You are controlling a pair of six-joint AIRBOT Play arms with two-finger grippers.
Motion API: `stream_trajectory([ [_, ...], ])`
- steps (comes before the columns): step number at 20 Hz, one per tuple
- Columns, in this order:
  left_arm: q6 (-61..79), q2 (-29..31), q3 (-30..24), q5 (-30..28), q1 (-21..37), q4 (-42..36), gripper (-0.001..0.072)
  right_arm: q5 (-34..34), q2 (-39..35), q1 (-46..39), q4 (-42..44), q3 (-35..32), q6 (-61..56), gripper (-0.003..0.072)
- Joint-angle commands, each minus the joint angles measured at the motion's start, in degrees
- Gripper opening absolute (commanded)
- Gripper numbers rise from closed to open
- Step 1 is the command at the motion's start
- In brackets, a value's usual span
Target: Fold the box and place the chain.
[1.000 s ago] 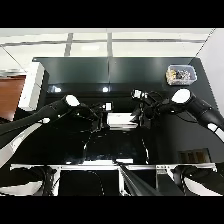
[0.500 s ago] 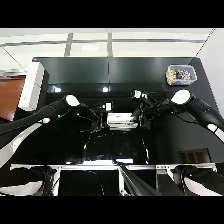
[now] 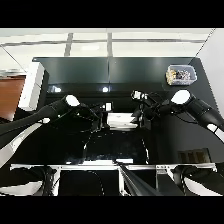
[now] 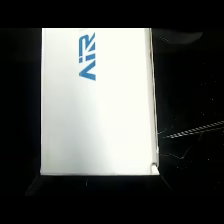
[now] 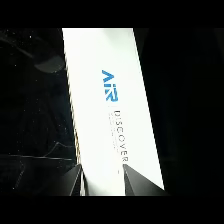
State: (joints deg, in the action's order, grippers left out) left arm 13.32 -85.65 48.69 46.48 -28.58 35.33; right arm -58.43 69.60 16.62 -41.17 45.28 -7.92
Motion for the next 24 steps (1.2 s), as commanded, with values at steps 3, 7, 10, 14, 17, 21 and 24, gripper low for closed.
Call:
stream_trajectory([
  [3,0.0,0.0,0.0,0.0,0.0,0.0,0.0349,-0.7,0.0,0.1,-0.9,0.0,0.0,0.032],
  [7,0.0,0.0,0.0,0.0,0.0,0.0,0.0349,-2.4,0.1,0.0,-4.5,0.0,-2.4,0.032],
  [10,0.0,0.0,0.0,0.0,0.0,0.0,0.0349,-2.6,0.1,0.0,-5.0,0.0,-3.6,0.032],
  [14,0.0,0.0,0.0,0.0,0.0,0.0,0.0349,-3.8,-1.2,0.0,-4.5,1.0,-5.4,0.032],
  [17,0.0,0.0,0.0,0.0,0.0,0.0,0.035,-6.3,-5.2,-2.3,-4.5,2.2,-14.4,0.032],
  [21,0.0,0.0,0.0,0.0,0.0,0.0,0.0349,-13.6,-6.4,-6.4,-0.3,0.6,-35.4,0.0158],
  [24,0.0,0.0,0.0,0.0,0.0,0.0,0.035,-8.3,-5.5,-5.3,10.6,-3.9,-41.7,0.0024],
])
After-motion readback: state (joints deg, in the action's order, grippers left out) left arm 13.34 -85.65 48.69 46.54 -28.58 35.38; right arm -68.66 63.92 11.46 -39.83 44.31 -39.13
